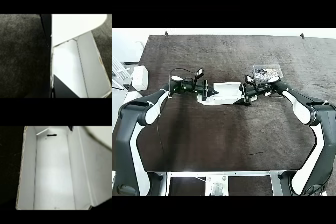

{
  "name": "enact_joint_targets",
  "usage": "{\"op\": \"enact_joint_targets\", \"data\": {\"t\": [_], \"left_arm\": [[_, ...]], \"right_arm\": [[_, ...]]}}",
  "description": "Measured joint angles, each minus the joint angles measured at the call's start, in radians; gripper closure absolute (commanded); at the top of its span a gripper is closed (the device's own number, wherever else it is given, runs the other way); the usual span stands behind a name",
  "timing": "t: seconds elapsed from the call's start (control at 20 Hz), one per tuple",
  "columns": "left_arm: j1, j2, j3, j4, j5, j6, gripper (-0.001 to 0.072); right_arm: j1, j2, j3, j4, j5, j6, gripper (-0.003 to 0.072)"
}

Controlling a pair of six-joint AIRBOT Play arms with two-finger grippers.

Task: Fold the box and place the chain.

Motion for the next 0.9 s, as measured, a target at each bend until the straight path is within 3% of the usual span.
{"op": "enact_joint_targets", "data": {"t": [0.3, 0.55, 0.65, 0.9], "left_arm": [[0.000, 0.000, 0.000, 0.000, 0.000, 0.000, 0.0687], [0.000, 0.000, 0.000, 0.000, 0.000, 0.000, 0.0687], [0.000, 0.000, 0.000, 0.001, -0.001, 0.000, 0.0687], [0.000, 0.000, 0.000, 0.000, -0.001, 0.000, 0.0687]], "right_arm": [[0.000, 0.000, 0.001, -0.002, 0.000, 0.000, 0.0005], [0.000, 0.000, 0.001, -0.006, 0.000, -0.008, 0.0044], [0.000, 0.000, 0.001, -0.010, 0.002, -0.011, 0.0105], [0.000, 0.000, 0.005, -0.021, 0.001, -0.018, 0.0104]]}}
